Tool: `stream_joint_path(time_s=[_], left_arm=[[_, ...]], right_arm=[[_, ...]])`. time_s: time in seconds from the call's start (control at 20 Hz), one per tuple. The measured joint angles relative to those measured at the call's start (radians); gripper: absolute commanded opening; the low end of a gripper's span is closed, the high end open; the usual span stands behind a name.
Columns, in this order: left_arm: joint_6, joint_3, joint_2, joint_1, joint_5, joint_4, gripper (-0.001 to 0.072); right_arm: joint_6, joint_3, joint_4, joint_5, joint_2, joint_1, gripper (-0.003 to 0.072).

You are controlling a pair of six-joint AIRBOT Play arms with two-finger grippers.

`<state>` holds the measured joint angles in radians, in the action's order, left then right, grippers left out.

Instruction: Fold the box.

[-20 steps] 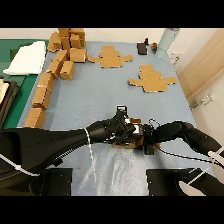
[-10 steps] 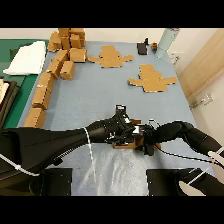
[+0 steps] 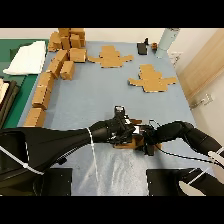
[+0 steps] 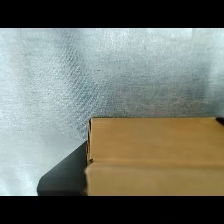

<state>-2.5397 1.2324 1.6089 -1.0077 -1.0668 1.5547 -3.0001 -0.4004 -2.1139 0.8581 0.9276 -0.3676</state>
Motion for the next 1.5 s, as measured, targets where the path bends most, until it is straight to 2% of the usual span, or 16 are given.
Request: stream_joint_path(time_s=[0.05,0.4,0.45,0.5,0.55,0.85,0.95,1.25,1.5], left_arm=[[0.000,0.000,0.002,0.000,0.001,0.000,0.0014],[0.005,0.000,0.008,0.000,0.005,-0.002,0.0018],[0.006,0.000,0.008,0.000,0.005,-0.003,0.0172],[0.012,0.000,0.009,0.000,0.012,0.000,0.0413],[0.015,0.000,0.009,-0.001,-0.001,0.004,0.0443],[0.004,0.002,-0.001,0.005,-0.011,-0.006,0.0442],[0.004,0.010,-0.013,0.016,0.034,-0.042,0.0442],[0.104,0.019,-0.050,0.091,-0.039,-0.160,0.0442],[0.175,0.024,-0.057,0.146,-0.116,-0.208,0.0442]], right_arm=[[0.000,0.000,0.000,0.000,0.000,0.000,0.0503],[-0.002,0.000,-0.002,-0.001,0.000,0.000,0.0503],[-0.002,0.000,-0.002,-0.002,0.000,0.000,0.0503],[-0.004,0.000,-0.001,-0.002,0.000,0.000,0.0503],[-0.006,0.000,-0.001,-0.004,0.000,0.000,0.0503],[-0.004,0.000,-0.001,-0.004,0.000,0.000,0.0503],[-0.001,0.000,-0.008,-0.006,0.000,0.000,0.0503],[-0.002,0.000,-0.003,-0.005,0.000,0.000,0.0503],[-0.002,0.000,-0.003,-0.004,0.000,0.000,0.0503]])
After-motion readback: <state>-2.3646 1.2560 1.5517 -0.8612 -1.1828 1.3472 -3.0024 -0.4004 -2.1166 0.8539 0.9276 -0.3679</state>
